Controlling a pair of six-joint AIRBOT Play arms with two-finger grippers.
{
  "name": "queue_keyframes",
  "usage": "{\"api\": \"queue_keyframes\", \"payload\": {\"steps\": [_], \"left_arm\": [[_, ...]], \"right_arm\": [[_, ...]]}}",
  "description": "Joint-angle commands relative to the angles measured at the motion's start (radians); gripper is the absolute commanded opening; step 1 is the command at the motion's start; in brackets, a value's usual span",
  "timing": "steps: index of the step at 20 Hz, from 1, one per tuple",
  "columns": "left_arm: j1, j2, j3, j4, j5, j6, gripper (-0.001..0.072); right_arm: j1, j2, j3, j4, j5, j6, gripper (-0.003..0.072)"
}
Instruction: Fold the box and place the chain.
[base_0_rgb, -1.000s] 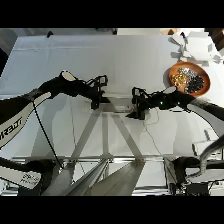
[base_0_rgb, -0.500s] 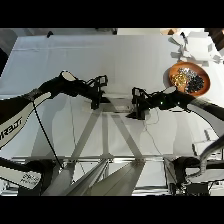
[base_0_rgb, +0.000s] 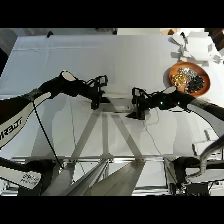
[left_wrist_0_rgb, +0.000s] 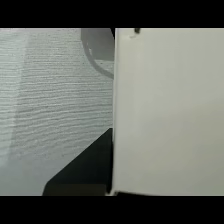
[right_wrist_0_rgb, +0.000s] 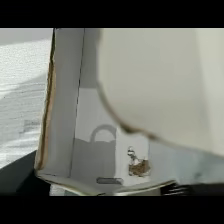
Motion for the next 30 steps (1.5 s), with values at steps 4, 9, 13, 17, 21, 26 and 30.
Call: {"api": "queue_keyframes", "payload": {"steps": [4, 9, 13, 17, 21, 26, 30], "left_arm": [[0.0, -0.001, 0.0, 0.0, 0.002, 0.0, 0.001], [0.0, -0.001, 0.0, 0.0, 0.002, 0.0, 0.001], [0.0, -0.001, 0.0, 0.0, 0.002, 0.0, 0.001], [0.0, -0.001, 0.0, 0.0, 0.002, 0.0, 0.001], [0.0, -0.001, 0.0, 0.0, -0.007, 0.0, 0.0012], [0.0, 0.001, 0.0, -0.003, 0.002, 0.0, 0.0309], [0.002, 0.017, 0.0, 0.003, 0.001, -0.001, 0.0348]], "right_arm": [[0.0, 0.0, 0.001, -0.002, 0.001, -0.001, 0.0404], [0.001, 0.0, 0.001, -0.002, 0.002, -0.001, 0.0404], [0.0, 0.0, 0.001, -0.002, 0.002, -0.001, 0.0404], [0.0, 0.0, 0.001, -0.002, 0.002, -0.001, 0.0404], [0.0, 0.0, 0.001, -0.002, 0.002, -0.001, 0.0404], [0.0, 0.0, 0.001, -0.002, 0.002, -0.001, 0.0404], [0.0, 0.0, 0.001, -0.002, 0.001, -0.001, 0.0404]]}}
